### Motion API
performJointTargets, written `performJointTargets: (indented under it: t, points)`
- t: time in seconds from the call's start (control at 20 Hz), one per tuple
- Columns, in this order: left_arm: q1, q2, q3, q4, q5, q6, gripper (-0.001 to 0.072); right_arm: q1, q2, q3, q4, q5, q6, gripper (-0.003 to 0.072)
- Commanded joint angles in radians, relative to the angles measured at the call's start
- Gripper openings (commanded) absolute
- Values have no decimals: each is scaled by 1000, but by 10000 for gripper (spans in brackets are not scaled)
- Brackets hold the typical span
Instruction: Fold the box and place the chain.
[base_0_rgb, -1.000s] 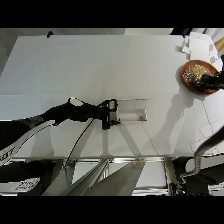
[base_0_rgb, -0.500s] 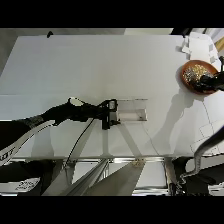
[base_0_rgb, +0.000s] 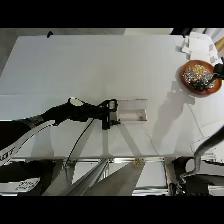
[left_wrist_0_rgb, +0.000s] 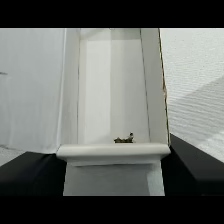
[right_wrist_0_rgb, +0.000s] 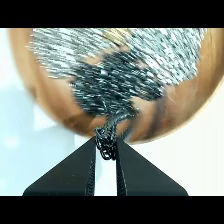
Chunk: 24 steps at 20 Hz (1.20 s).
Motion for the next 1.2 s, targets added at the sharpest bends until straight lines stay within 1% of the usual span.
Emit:
performJointTargets:
  t: [0.0, 0.2, 0.3, 0.4, 0.55, 0.85, 1.15]
  points:
    - [1, 0, 0, 0, 0, 0, 31, 0, 118, 0, 138, 61, -42, 14]
    - [1, 0, 0, 0, 0, 0, 31, 1, 207, 0, 264, 167, -74, 14]
    - [0, 0, 0, 0, 0, 0, 31, 27, 248, 0, 274, 227, -91, 14]
    - [1, 0, 0, 0, 0, 0, 31, 79, 284, 0, 275, 292, -90, 14]
    - [1, 0, 0, 0, 0, 0, 31, 215, 327, 0, 276, 391, -90, 14]
    - [1, 0, 0, 0, 0, 0, 31, 510, 413, 0, 274, 408, -39, 14]
    - [0, 0, 0, 0, 0, 0, 31, 736, 425, -1, 274, 424, 8, 14]
